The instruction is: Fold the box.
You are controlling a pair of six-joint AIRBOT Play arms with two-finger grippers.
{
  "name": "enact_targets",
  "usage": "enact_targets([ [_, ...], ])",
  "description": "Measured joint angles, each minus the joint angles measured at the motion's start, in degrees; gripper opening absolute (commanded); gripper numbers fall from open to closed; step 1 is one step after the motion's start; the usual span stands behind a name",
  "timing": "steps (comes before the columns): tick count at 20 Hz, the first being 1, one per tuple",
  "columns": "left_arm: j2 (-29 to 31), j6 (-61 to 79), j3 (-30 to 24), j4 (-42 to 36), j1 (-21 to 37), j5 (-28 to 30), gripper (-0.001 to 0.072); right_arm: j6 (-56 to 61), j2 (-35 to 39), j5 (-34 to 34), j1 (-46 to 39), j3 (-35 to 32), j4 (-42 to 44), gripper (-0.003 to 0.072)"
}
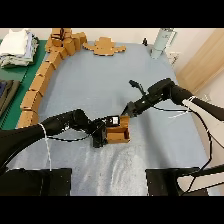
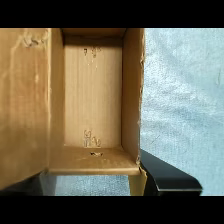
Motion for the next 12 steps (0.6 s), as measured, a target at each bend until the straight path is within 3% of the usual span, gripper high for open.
enact_targets([
  [5, 0.0, 0.0, 0.0, 0.0, 0.0, 0.0, 0.0524, -6.6, 8.5, 2.3, 7.5, -6.7, -4.2, 0.0002],
  [12, 0.0, 0.0, 0.0, 0.0, 0.0, 0.0, 0.0524, -9.3, 23.0, 18.6, 17.5, -17.4, -17.4, 0.0003],
])
